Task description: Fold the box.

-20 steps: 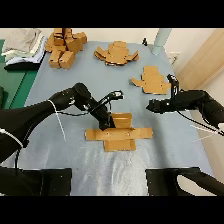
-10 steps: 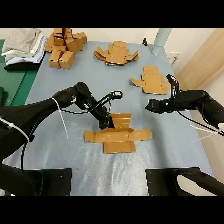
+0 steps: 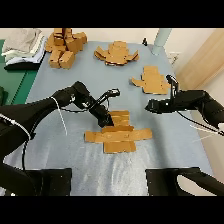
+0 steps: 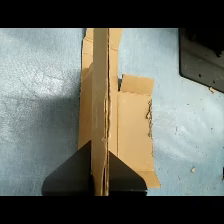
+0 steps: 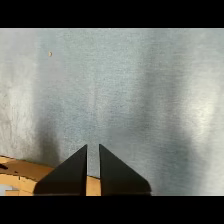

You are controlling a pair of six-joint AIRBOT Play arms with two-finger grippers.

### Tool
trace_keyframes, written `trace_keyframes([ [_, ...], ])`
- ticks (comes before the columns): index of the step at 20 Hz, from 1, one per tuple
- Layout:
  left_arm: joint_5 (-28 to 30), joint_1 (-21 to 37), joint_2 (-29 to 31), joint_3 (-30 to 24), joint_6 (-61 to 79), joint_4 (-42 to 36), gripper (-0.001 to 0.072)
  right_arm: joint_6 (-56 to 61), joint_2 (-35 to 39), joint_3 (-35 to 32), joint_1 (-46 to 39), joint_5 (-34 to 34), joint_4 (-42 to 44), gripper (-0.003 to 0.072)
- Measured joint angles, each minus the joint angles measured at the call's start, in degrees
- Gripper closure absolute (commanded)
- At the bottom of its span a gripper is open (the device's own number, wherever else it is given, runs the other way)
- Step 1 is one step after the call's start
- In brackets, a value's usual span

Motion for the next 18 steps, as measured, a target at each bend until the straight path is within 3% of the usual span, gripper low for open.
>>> trace_keyframes([
  [18,-0.2,-1.3,0.0,-0.1,-3.8,1.8,0.0697,-3.5,0.9,-0.4,0.6,-5.5,-0.4,0.0684],
])
